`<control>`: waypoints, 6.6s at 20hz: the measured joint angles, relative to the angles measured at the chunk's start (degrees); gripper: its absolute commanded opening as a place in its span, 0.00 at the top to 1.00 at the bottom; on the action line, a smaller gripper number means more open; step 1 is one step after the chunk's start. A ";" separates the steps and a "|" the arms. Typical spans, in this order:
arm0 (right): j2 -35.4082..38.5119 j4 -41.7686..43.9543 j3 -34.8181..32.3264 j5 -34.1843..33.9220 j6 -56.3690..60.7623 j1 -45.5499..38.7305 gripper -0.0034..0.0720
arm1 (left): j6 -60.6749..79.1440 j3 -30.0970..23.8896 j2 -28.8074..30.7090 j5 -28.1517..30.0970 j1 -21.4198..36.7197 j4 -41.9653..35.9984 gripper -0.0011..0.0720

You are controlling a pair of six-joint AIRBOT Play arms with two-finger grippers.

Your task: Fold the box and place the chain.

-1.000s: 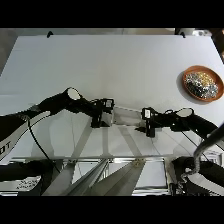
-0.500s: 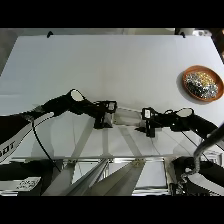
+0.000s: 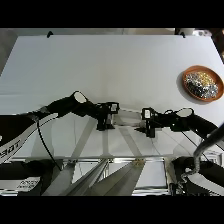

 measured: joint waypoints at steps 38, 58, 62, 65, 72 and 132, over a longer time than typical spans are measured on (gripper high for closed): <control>0.11 0.04 -0.04 -0.74 0.52 0.02 0.29 | -2.91 -4.39 1.99 1.20 -0.81 0.00 0.31; 15.37 -31.17 0.04 -1.92 30.47 -0.07 0.02 | -2.78 -4.48 2.01 0.42 -0.85 0.46 0.32; 22.25 -34.53 0.02 0.48 34.49 -0.04 0.04 | -2.84 -4.48 2.03 1.03 -0.79 0.44 0.46; 29.68 -35.21 0.02 1.07 35.71 -0.04 0.08 | -2.86 -4.48 2.08 1.55 -0.79 0.42 0.46; 41.83 -28.83 0.02 1.22 36.54 -0.04 0.08 | -3.02 -4.52 3.80 4.70 -0.83 0.90 0.46; 18.32 7.37 0.02 -9.46 30.69 2.36 0.94 | -3.93 -4.39 4.37 6.32 -0.83 0.17 0.46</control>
